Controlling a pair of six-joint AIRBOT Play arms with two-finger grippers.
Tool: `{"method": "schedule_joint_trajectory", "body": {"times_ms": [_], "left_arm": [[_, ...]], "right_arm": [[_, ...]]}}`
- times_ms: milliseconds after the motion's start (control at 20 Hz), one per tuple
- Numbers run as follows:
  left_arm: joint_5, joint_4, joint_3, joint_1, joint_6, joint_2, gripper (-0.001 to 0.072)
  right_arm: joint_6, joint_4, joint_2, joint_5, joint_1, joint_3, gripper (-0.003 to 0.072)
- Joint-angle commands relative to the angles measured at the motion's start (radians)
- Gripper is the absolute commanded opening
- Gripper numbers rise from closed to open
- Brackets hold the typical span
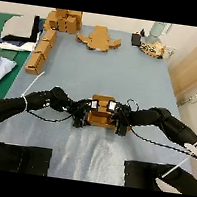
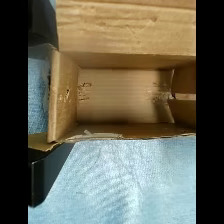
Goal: Fold the box.
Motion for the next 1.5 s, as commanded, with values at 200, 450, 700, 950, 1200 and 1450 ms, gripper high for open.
{"method": "schedule_joint_trajectory", "body": {"times_ms": [200,450,700,950,1200,1450], "left_arm": [[0.0,0.0,0.0,0.0,0.0,0.0,0.0519],[0.0,0.0,0.0,0.0,0.0,0.0,0.0519],[0.0,0.0,0.0,0.0,0.0,0.0,0.0519],[0.0,0.0,0.0,0.0,0.0,0.0,0.0519],[0.0,0.0,0.0,0.0,0.0,0.0,0.0519],[0.0,0.0,0.0,0.0,0.0,0.0,0.0519]], "right_arm": [[-0.042,0.052,-0.039,0.049,0.033,0.0,0.0572],[0.048,-0.031,-0.029,0.035,0.033,0.0,0.0307],[0.898,-0.698,0.122,-0.042,0.025,0.005,0.0012],[1.655,-0.904,0.224,-0.328,-0.14,0.003,0.0006],[1.336,-0.272,0.111,-0.205,-0.214,-0.068,0.0005],[1.219,-0.112,0.017,-0.124,-0.185,-0.066,0.0004]]}}
